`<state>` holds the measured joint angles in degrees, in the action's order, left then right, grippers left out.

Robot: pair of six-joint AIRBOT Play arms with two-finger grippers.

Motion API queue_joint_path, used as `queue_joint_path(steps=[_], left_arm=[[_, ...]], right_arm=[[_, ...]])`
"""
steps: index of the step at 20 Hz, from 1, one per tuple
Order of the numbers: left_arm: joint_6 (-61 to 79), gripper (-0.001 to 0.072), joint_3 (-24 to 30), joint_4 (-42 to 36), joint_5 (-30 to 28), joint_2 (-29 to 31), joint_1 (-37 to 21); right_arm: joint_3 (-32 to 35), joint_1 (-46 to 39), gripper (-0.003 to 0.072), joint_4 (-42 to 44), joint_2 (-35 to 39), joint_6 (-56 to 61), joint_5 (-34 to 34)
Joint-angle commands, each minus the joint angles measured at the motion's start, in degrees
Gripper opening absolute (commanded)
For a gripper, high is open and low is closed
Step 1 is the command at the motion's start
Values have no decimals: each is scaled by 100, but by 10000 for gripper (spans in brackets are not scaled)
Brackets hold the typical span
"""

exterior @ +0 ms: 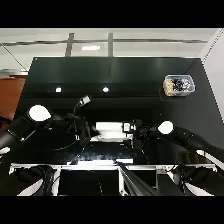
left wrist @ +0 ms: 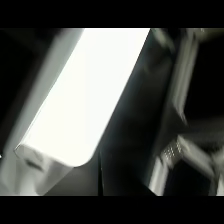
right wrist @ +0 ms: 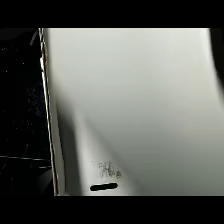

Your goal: Fold the box and place the chain.

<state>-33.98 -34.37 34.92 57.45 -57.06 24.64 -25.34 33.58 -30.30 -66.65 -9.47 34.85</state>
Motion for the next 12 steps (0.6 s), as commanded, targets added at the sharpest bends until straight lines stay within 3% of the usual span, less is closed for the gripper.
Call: queue_joint_path(steps=[1, 4, 12], left_arm=[[586, 34, 101, -1176, -2006, -74, 118], [723, 33, 98, -1311, -2415, -442, 118], [726, 32, 98, -1084, -1932, -1384, 245]], right_arm=[[2, 0, 482, 2, -4, 2, 2], [2, 0, 482, 0, -4, 2, 2], [2, 0, 482, 2, -4, 2, 0]])
